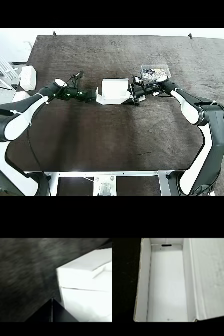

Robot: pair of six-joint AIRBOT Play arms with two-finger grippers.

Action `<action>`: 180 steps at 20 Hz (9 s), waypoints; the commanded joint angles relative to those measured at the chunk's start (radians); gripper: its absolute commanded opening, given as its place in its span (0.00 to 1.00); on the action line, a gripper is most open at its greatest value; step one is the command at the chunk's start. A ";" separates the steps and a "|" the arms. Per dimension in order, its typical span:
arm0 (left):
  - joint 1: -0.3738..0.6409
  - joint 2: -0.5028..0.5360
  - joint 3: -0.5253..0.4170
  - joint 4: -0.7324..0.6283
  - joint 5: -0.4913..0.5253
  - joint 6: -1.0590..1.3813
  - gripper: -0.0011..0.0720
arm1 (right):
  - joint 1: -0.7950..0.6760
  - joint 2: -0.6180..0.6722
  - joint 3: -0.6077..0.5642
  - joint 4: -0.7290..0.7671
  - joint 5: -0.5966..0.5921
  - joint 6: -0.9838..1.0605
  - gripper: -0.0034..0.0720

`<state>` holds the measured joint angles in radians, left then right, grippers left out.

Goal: Fold the box and place the chain.

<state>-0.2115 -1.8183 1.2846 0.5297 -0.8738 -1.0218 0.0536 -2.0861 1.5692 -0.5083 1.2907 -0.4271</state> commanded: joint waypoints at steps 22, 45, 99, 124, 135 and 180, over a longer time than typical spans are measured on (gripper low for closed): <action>-0.066 0.053 0.035 -0.040 0.024 -0.114 0.46 | 0.001 -0.001 0.000 0.000 0.000 0.000 0.82; -0.180 0.009 0.249 0.471 -0.067 -0.698 0.46 | 0.001 -0.001 0.000 0.000 0.001 0.000 0.82; -0.332 -0.277 0.753 0.949 -0.464 -0.941 0.05 | 0.001 -0.001 -0.001 0.000 0.000 0.000 0.82; -0.105 -0.044 0.755 0.517 -0.685 -0.053 0.87 | 0.001 -0.001 -0.001 0.000 0.000 0.000 0.82; 0.022 -0.061 0.403 0.188 -0.443 1.068 1.00 | 0.001 -0.001 -0.001 0.000 0.000 0.000 0.82; 0.046 -0.260 0.357 -0.119 -0.372 1.370 1.00 | 0.001 -0.001 -0.001 0.000 0.000 0.000 0.82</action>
<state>-0.1642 -2.0769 1.6409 0.4095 -1.2453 0.3492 0.0532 -2.0865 1.5688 -0.5091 1.2911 -0.4278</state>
